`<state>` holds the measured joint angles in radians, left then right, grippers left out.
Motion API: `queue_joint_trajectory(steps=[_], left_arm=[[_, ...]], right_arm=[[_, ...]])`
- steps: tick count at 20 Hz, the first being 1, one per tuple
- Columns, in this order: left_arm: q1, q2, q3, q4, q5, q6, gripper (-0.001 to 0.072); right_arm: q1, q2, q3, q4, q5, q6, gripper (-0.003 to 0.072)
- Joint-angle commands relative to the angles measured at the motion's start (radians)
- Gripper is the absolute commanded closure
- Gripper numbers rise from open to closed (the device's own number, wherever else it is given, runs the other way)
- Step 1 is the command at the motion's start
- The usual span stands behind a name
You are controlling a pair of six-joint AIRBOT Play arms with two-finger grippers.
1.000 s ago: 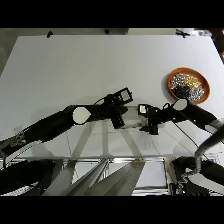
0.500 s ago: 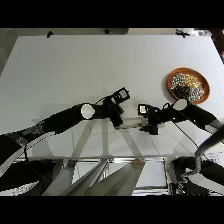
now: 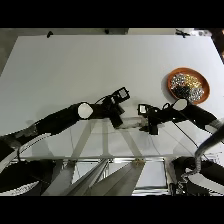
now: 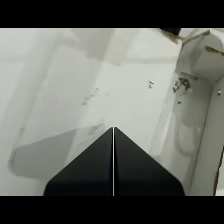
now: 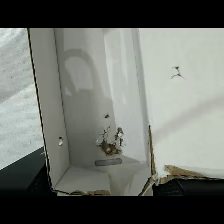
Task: Fold the box and place the chain.
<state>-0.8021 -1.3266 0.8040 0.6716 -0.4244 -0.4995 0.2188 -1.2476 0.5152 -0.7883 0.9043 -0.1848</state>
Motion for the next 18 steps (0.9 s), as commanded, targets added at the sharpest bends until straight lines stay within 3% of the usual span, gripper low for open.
queue_joint_trajectory(steps=[1, 4, 5, 6, 7, 9, 14, 16, 18], left_arm=[[0.048, 0.104, 0.0, 0.097, -0.153, -0.01, 0.0707], [0.101, 0.185, 0.0, 0.277, -0.369, -0.091, 0.0706], [0.108, 0.203, 0.0, 0.352, -0.428, -0.116, 0.0674], [0.108, 0.211, 0.0, 0.418, -0.472, -0.132, 0.0593], [0.106, 0.212, 0.0, 0.466, -0.511, -0.134, 0.0458], [0.106, 0.204, 0.0, 0.493, -0.567, -0.121, 0.0418], [0.103, 0.158, -0.017, 0.466, -0.505, 0.066, 0.0416], [0.102, 0.112, -0.017, 0.459, -0.461, 0.158, 0.0227], [0.102, 0.066, -0.017, 0.436, -0.402, 0.188, 0.0195]], right_arm=[[0.0, 0.001, 0.0, 0.0, 0.001, 0.0, 0.0229], [0.0, 0.001, 0.0, 0.0, 0.001, 0.0, 0.0229], [0.0, 0.001, 0.0, 0.0, 0.001, 0.0, 0.0229], [0.0, 0.001, 0.0, 0.0, 0.001, 0.0, 0.0229], [0.0, 0.001, 0.0, 0.0, 0.001, 0.0, 0.0229], [0.0, 0.001, 0.0, 0.0, 0.001, 0.0, 0.0229], [0.0, 0.001, 0.0, 0.0, 0.001, 0.0, 0.0229], [0.0, 0.001, 0.0, 0.0, 0.0, 0.0, 0.0229], [0.0, 0.001, 0.0, 0.0, 0.0, 0.0, 0.0229]])
